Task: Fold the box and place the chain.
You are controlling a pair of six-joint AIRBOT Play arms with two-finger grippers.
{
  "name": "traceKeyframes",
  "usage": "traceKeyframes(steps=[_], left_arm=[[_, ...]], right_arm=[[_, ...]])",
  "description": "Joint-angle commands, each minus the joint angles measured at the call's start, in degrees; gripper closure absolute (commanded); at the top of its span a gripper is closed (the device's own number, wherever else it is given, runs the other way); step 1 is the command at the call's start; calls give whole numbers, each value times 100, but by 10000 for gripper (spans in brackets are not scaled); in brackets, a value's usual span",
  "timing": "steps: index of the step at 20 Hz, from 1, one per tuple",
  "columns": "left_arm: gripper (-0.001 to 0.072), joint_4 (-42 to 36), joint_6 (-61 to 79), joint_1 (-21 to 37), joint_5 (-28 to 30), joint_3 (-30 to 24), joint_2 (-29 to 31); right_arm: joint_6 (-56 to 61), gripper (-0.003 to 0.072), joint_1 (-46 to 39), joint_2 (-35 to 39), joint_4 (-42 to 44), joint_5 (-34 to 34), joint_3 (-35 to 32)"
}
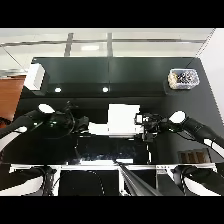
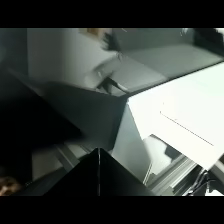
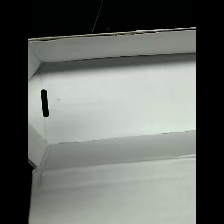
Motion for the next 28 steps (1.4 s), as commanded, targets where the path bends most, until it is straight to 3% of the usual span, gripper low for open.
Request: traceKeyframes(steps=[1, 6, 7, 8, 9, 13, 17, 20, 22, 25, 28], left_arm=[[683, -197, 144, -715, 221, 210, -267], [673, -236, 1023, -697, -389, 662, -267], [532, -240, 1023, -632, -435, 710, -267], [236, -238, 1021, -568, -448, 763, -267], [98, -240, 1001, -516, -448, 811, -267], [71, -529, 1005, -507, -551, 994, -267], [76, -649, 1008, -883, -708, 1226, -267], [111, -649, 1001, -1180, -734, 1364, -267], [201, -647, 990, -1320, -754, 1412, -267], [210, -640, 916, -1464, -726, 1464, -267], [210, -22, 227, -1622, -616, 1626, -267]], right_arm=[[2, 613, 0, 0, 0, 2, -2], [2, 613, 0, 0, 0, 0, -2], [2, 613, 0, 0, 0, 0, -4], [2, 613, 0, 0, 0, 0, -2], [2, 613, 0, 0, 0, 0, -2], [2, 613, 0, 0, 0, 0, -2], [2, 613, 0, 0, 0, 0, -2], [2, 613, 0, 0, 0, 0, -2], [2, 613, 0, 0, 0, 0, -2], [2, 613, 0, 0, 0, 0, -2], [2, 613, 0, 0, 0, 0, -2]])
